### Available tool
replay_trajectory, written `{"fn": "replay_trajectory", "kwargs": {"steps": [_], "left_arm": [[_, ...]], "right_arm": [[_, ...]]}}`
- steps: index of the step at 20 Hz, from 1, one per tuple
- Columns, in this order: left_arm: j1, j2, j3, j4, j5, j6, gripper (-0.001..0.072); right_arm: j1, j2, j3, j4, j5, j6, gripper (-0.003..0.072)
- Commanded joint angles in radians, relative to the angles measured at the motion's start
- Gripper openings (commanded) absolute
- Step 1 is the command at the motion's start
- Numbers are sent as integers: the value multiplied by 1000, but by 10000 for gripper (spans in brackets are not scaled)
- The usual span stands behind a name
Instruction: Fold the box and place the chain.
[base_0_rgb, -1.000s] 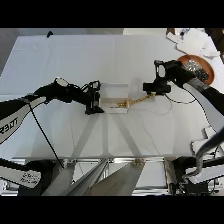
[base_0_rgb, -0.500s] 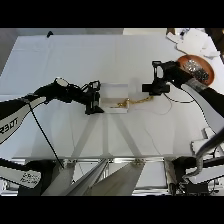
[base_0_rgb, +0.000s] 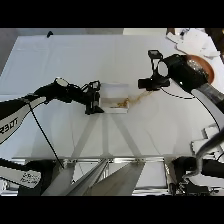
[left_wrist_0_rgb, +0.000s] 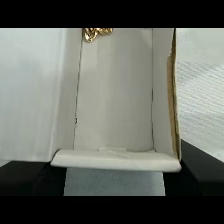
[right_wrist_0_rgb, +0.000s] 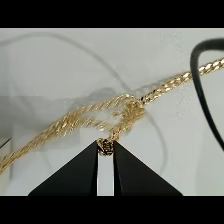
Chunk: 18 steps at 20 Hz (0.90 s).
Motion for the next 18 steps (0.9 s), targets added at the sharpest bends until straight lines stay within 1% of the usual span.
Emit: {"fn": "replay_trajectory", "kwargs": {"steps": [1, 4, 7, 10, 14, 18], "left_arm": [[0, 1, 0, 0, 0, 0, 392], [0, 1, 0, 0, 0, 0, 392], [0, 1, 0, 0, 0, 0, 392], [0, 1, 0, 0, 0, 0, 392], [0, 1, 0, 0, 0, 0, 392], [0, 1, 0, 0, 0, 0, 392]], "right_arm": [[66, 93, 1, -22, 44, -61, 9], [148, 139, 1, -22, 66, -109, 9], [224, 147, 1, -21, 58, -111, 9], [293, 147, 1, -6, 29, -162, 9], [344, 147, 1, 64, -105, -163, 9], [356, 141, 1, 188, -235, -256, 9]]}}
